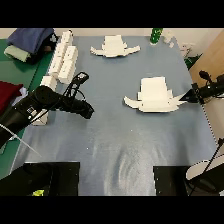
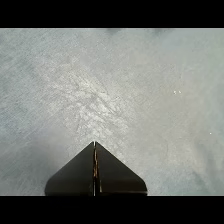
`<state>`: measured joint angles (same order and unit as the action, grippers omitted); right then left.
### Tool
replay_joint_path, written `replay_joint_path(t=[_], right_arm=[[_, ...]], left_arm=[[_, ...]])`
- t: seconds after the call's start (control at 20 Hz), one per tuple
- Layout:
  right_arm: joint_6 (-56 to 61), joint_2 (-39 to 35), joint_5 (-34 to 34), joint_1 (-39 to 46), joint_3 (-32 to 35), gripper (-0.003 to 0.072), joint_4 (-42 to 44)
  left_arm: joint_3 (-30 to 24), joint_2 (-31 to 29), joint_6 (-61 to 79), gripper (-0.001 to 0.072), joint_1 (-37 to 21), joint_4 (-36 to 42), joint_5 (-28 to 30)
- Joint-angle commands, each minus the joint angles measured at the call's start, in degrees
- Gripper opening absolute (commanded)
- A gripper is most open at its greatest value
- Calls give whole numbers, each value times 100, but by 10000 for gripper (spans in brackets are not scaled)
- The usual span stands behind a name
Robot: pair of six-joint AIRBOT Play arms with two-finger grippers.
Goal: Fold the box.
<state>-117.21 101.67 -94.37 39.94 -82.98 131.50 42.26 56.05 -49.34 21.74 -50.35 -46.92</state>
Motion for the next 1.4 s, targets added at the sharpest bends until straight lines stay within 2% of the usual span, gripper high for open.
replay_joint_path(t=[0.0, 0.3, 0.5, 0.6, 0.8, 1.0, 1.25, 1.35], right_arm=[[-109, -772, 544, -643, 710, 1, 446], [186, -2260, 1137, -2094, 2761, 0, 518], [236, -3189, 1488, -2540, 3674, 0, 494], [289, -3442, 1749, -2540, 3921, 0, 420], [741, -3484, 1788, -2542, 4092, 0, 332], [426, -3703, 1954, -2542, 4223, 0, 328], [-203, -4439, 2533, -2542, 4889, 0, 326], [-426, -4601, 2747, -2542, 5200, 1, 330]], left_arm=[[4, 2, 0, 12, -2, -2, 2], [4, 2, 0, 12, -2, -2, 2], [7, 2, 0, 12, -2, -2, 2], [7, 2, 0, 12, -2, -2, 2], [4, 2, 0, 12, -2, -2, 2], [4, 2, 0, 13, 0, 68, 2], [4, 2, -4, 13, 7, 780, 98], [4, 4, -282, 15, -9, 782, 251]])
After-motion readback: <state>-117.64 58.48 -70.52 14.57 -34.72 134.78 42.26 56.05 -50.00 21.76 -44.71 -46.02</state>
